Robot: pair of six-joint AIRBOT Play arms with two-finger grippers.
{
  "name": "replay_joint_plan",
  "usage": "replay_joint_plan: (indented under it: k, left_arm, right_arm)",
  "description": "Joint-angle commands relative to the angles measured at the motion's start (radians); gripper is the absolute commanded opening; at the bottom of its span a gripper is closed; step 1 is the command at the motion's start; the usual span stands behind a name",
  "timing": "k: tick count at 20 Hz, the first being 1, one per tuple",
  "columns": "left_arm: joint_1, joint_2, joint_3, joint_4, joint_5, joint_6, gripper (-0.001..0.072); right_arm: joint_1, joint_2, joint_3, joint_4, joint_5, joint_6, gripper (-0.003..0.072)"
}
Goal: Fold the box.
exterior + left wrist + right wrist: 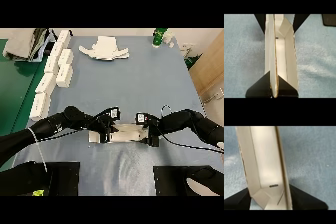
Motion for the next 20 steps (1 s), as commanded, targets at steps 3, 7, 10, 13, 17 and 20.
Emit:
replay_joint_plan:
  k: [3, 7, 10, 13, 17, 20]
  left_arm:
    - [0.0, 0.0, 0.0, 0.0, 0.0, 0.0, 0.0013]
    - [0.0, 0.0, 0.0, 0.0, 0.0, 0.0, 0.0013]
    - [0.0, 0.0, 0.0, 0.0, 0.0, 0.0, 0.0013]
    - [0.0, 0.0, 0.0, 0.0, 0.0, 0.0, 0.0013]
    - [0.0, 0.0, 0.0, 0.0, 0.0, 0.0, 0.0013]
    - [0.0, 0.0, 0.0, 0.0, -0.001, 0.0, 0.0013]
  right_arm:
    - [0.002, -0.044, -0.001, 0.036, 0.015, -0.014, 0.0715]
    - [0.002, -0.074, 0.0, 0.048, -0.011, -0.014, 0.0715]
    - [0.002, -0.064, -0.001, 0.048, -0.026, -0.014, 0.0713]
    - [0.014, -0.065, -0.004, 0.053, -0.043, -0.014, 0.0712]
    - [0.035, -0.059, -0.026, 0.053, -0.038, -0.014, 0.0704]
    - [0.035, -0.061, -0.026, 0.048, 0.01, -0.014, 0.0704]
